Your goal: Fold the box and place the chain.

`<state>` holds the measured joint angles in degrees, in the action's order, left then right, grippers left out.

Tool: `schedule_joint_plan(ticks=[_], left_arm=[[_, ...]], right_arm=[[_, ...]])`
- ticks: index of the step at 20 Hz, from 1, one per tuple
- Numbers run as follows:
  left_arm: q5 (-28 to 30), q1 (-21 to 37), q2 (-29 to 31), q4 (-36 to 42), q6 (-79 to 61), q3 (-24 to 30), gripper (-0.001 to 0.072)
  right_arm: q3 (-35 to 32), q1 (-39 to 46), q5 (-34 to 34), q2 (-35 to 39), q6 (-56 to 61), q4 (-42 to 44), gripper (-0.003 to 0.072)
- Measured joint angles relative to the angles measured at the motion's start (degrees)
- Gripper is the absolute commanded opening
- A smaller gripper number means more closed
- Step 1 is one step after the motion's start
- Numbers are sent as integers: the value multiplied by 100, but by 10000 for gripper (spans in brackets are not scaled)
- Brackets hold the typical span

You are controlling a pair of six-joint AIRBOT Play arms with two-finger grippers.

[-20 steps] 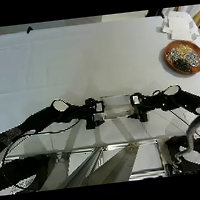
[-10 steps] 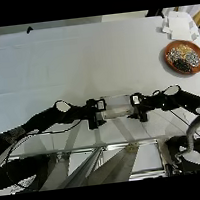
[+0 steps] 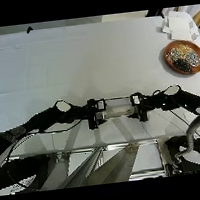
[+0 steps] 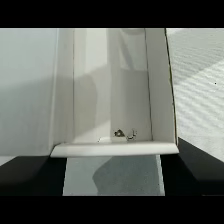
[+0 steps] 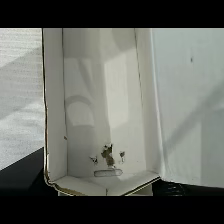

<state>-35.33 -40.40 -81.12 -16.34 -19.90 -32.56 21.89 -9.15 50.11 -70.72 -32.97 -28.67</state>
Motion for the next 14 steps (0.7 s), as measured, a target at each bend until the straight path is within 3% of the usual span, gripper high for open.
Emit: schedule_joint_plan(ticks=[14], left_arm=[[46,-4,-15,-146,-22,2,393]], right_arm=[[0,0,2,0,-4,0,434]])
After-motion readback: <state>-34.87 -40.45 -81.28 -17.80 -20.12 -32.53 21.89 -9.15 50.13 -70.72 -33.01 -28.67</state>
